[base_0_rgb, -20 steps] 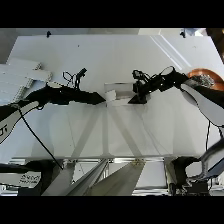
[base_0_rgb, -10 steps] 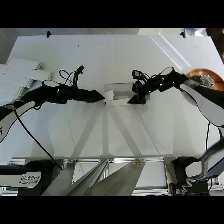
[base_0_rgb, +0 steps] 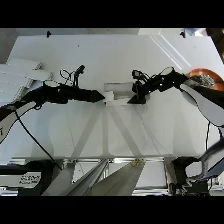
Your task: Fold the box and place the chain.
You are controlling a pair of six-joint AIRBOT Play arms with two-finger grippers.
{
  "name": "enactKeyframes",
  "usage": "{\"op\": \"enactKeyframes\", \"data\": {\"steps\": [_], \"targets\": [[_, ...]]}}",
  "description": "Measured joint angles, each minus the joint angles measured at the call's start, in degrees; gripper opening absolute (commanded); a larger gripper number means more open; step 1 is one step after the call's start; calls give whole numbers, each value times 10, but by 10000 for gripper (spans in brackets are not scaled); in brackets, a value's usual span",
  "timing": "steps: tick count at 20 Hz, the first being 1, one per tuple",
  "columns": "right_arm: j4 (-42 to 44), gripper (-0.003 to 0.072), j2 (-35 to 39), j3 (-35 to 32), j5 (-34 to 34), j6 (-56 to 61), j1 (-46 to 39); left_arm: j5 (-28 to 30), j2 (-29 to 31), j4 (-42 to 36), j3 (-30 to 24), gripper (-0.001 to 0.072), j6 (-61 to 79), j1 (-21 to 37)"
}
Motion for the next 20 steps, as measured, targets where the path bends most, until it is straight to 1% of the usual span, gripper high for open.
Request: {"op": "enactKeyframes", "data": {"steps": [11, 15, 20], "targets": [[0, 408, 0, 0, 0, 1, 0, 28, -18, -65, 0, 280, 2, -19], [0, 408, 0, 0, 0, 0, 0, 30, -18, -61, 0, 279, 3, -20], [0, 408, 0, 0, 0, 0, 0, 44, -9, -33, 0, 279, 3, -20]]}}
